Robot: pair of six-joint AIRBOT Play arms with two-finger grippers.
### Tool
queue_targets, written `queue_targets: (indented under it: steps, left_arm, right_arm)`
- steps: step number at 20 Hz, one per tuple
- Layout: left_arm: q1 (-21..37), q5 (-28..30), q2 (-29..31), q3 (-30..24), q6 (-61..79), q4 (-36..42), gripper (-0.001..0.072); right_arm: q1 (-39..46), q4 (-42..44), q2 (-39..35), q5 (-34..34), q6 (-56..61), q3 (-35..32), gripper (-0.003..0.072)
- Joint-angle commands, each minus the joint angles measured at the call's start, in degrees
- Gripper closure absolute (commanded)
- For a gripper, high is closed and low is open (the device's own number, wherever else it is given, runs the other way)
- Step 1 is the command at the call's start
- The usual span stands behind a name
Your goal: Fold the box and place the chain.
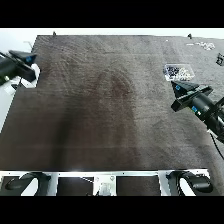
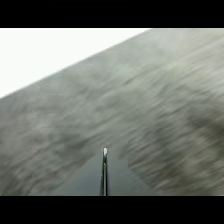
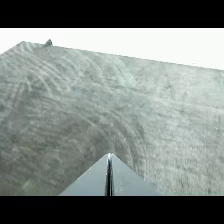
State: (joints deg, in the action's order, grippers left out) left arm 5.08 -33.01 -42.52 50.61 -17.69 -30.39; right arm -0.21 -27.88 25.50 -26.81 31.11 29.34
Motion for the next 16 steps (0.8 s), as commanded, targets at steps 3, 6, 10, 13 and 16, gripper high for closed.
queue_targets:
  steps: [3,6,10,13,16]
  left_arm:
    - [-17.3,20.6,19.5,-20.1,-3.0,1.9,0.0698]
    - [-21.3,20.7,21.3,-28.6,-3.1,1.9,0.0698]
    - [-23.3,26.9,21.3,-37.2,-5.0,2.0,0.0696]
    - [-23.3,25.3,21.4,-39.9,-4.8,2.0,0.0691]
    - [-23.3,21.8,21.4,-39.9,-4.8,2.0,0.0691]
  right_arm:
    - [0.0,-2.8,-8.4,5.8,0.2,-8.6,0.0687]
    - [0.0,-2.8,-15.5,11.1,0.2,-15.1,0.0687]
    - [0.0,-2.8,-21.6,11.3,0.2,-23.2,0.0683]
    - [0.0,-2.8,-22.0,10.9,0.2,-26.8,0.0683]
    - [0.0,-2.8,-22.0,10.9,0.2,-27.9,0.0683]
